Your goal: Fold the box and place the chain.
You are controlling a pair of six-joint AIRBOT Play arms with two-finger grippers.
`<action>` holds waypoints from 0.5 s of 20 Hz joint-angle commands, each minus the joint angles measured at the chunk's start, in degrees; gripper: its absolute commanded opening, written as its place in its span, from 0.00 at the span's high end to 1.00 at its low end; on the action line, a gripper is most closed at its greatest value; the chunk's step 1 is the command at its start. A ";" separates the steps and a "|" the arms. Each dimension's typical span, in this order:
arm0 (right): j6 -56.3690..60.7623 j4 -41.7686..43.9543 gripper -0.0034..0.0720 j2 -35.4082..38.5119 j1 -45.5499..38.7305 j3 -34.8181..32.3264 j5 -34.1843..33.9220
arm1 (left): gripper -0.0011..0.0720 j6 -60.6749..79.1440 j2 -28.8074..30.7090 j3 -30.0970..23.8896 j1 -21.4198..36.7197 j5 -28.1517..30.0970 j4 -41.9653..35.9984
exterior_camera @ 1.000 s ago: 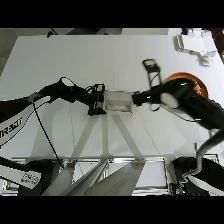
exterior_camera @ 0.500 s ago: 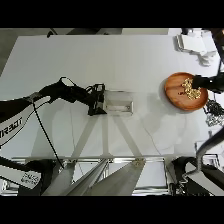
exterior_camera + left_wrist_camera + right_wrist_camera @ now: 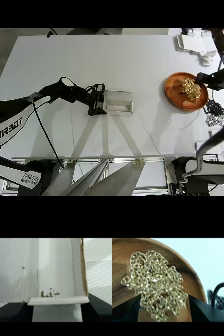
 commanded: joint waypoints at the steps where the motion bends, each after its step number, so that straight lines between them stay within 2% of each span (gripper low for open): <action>1: -2.03 3.13 0.07 -7.63 -0.26 3.34 -0.22 | 0.69 0.02 -0.02 0.02 -0.02 -0.09 0.00; 3: -3.80 2.93 0.10 -8.90 0.22 3.34 -1.29 | 0.69 0.02 -0.02 0.02 -0.02 -0.09 0.00; 5: -3.80 2.93 0.26 -9.25 0.68 3.34 -1.42 | 0.69 0.02 -0.02 0.02 -0.02 -0.09 0.00; 6: -3.78 2.93 0.27 -9.25 0.81 3.34 -1.27 | 0.69 0.02 -0.02 0.02 -0.02 -0.09 0.00; 7: -3.78 2.95 0.38 -9.22 0.81 3.34 -0.87 | 0.69 0.02 -0.02 0.02 -0.02 -0.09 0.00; 9: -3.82 2.99 0.79 -9.20 0.81 3.34 0.63 | 0.69 0.02 -0.02 0.02 -0.02 -0.09 0.00; 10: -3.85 2.99 0.94 -9.07 0.81 3.34 1.36 | 0.69 0.02 -0.02 0.02 -0.02 -0.09 0.00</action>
